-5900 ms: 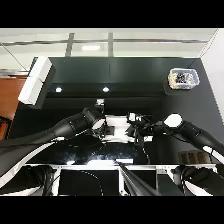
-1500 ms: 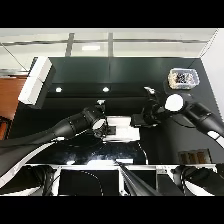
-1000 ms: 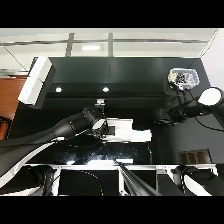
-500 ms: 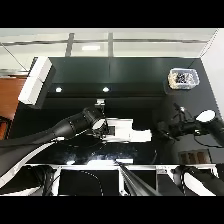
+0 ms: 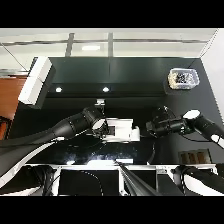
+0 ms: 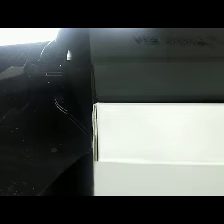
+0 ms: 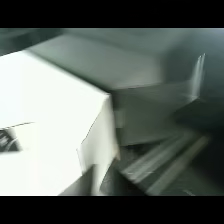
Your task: Fold the box and place the chain.
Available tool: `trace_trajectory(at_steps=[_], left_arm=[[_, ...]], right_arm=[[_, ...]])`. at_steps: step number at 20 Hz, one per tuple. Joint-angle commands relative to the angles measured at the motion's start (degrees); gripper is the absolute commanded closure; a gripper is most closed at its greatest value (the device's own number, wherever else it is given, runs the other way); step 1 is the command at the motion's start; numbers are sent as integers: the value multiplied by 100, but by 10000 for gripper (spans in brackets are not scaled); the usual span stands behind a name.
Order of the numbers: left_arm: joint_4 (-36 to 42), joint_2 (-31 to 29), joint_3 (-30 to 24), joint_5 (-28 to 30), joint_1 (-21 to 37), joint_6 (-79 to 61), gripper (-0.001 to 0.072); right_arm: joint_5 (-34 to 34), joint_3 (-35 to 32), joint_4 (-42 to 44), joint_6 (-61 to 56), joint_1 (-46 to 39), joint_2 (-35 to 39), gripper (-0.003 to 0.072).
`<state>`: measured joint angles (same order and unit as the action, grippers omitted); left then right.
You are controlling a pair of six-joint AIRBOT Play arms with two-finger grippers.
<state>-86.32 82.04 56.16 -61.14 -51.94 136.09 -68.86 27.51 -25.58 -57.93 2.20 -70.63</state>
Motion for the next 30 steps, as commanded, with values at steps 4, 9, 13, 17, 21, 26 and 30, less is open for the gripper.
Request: trace_trajectory(at_steps=[4,9,13,17,21,26,30], left_arm=[[0,4,-2,2,2,-2,680],[0,4,-2,0,2,-2,680],[0,4,-2,0,2,-2,680],[0,4,-2,2,2,-2,680],[0,4,-2,2,2,0,680],[0,4,-2,4,2,-2,680],[0,4,-2,2,2,-2,680]], right_arm=[[-688,337,647,343,223,-46,92],[188,337,645,177,791,-46,95],[243,339,479,61,817,-46,138],[533,345,96,-271,911,15,149],[909,621,-350,-728,1432,33,196],[1499,1115,-1869,-2551,2282,33,196],[1528,1484,-3327,-3921,3038,35,196]])
